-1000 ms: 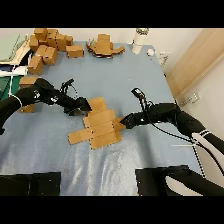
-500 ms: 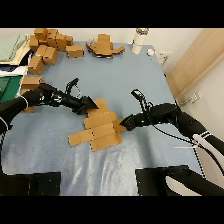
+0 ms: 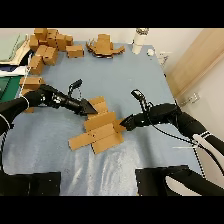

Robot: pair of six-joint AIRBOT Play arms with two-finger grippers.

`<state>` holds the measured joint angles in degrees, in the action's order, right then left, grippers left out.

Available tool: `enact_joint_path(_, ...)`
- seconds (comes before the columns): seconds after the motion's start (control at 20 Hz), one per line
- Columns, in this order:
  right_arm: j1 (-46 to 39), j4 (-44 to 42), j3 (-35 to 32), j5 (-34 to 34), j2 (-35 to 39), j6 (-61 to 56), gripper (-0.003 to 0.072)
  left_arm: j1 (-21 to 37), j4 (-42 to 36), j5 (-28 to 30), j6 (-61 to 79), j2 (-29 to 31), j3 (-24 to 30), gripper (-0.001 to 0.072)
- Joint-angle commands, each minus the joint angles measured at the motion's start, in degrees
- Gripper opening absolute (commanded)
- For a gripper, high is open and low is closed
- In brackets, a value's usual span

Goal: Fold the box.

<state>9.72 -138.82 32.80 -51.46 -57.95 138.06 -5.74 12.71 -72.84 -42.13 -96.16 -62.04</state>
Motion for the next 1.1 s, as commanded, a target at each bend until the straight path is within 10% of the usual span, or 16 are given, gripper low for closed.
enact_joint_path(0.0, 0.0, 0.0, 0.0, 0.0, 0.0, -0.1, 0.0003, 0.0, 1.3, -1.0, 1.0, 0.0, 0.0, 0.0206)
enact_joint_path(0.5, 0.0, 0.2, 0.0, 0.3, 0.0, -0.1, 0.002, 0.0, 2.7, -1.0, 5.4, 0.0, 0.0, 0.0012)
enact_joint_path(0.65, -0.4, 1.3, 0.0, 3.3, 0.1, -1.6, 0.0448, 0.0, 2.7, -0.7, 6.8, 0.0, -0.2, 0.0011)
enact_joint_path(1.05, -9.9, 9.7, 6.4, 6.0, 0.1, -19.2, 0.0422, -7.3, 10.9, 5.0, 19.9, 5.4, -4.7, 0.001)
